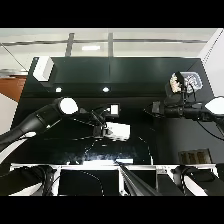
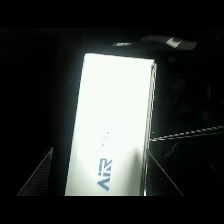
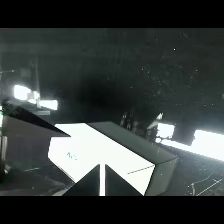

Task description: Fold the box and place the chain.

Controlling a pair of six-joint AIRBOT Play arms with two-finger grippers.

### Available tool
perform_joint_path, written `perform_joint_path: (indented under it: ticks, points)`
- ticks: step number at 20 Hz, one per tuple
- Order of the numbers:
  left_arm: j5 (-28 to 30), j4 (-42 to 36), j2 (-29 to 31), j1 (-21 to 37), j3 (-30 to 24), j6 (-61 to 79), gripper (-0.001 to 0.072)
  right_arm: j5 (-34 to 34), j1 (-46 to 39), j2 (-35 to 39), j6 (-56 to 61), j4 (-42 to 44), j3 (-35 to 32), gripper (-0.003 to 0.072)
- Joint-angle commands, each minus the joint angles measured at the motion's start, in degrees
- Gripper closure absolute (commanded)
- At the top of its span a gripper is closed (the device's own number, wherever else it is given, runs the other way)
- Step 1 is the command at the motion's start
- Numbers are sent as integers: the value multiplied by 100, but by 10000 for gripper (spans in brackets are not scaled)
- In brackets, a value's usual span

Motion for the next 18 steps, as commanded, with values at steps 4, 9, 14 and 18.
perform_joint_path:
  ticks: [4, 9, 14, 18]
  points:
    - [-219, -133, -358, -79, 79, -98, -1, -81, 0, 2, 4, -66, 4, 639]
    - [-208, -42, -367, -79, 79, -98, -1, -96, 0, 4, 4, -101, 4, 640]
    - [-223, 188, -372, -92, 79, -98, -1, -101, 0, 2, 4, -111, 4, 639]
    - [-197, 195, -374, -87, 79, -96, -1, -101, 0, 2, 4, -109, 4, 639]
